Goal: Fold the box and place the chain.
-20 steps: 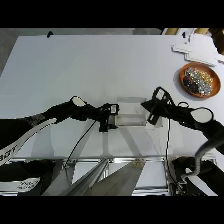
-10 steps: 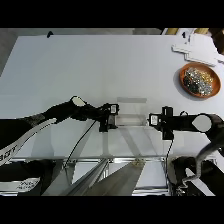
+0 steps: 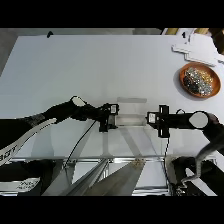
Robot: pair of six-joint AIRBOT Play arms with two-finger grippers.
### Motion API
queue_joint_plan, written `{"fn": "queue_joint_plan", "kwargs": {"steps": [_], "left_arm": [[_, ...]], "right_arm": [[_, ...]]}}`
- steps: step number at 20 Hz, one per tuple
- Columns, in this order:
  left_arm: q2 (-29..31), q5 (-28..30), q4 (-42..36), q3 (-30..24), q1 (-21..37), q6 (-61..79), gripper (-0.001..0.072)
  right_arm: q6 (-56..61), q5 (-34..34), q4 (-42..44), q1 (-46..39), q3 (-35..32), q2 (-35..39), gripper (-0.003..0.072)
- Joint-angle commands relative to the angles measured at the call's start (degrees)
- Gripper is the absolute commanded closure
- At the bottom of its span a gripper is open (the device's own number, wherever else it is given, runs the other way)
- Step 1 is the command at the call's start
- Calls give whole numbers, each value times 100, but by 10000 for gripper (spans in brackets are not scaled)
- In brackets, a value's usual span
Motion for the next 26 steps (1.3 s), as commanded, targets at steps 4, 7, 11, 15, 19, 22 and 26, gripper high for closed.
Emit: {"fn": "queue_joint_plan", "kwargs": {"steps": [4,7,11,15,19,22,26], "left_arm": [[-4,0,0,0,-2,0,540],[-4,0,0,0,-2,0,540],[-4,0,0,0,-2,0,540],[-4,0,0,0,-2,2,540],[-4,0,0,0,-2,0,540],[-4,0,0,0,-2,0,540],[-4,0,0,0,-2,0,540]], "right_arm": [[-131,-103,129,2,-7,-503,467],[-131,-186,275,2,-9,-505,468],[-468,-201,835,4,-28,-520,531],[-833,-227,1399,4,-63,-800,531],[-1088,-341,1956,4,-63,-1016,530],[-1231,-354,2179,4,-66,-1150,526],[-1438,-361,2483,4,-66,-1471,386]]}}
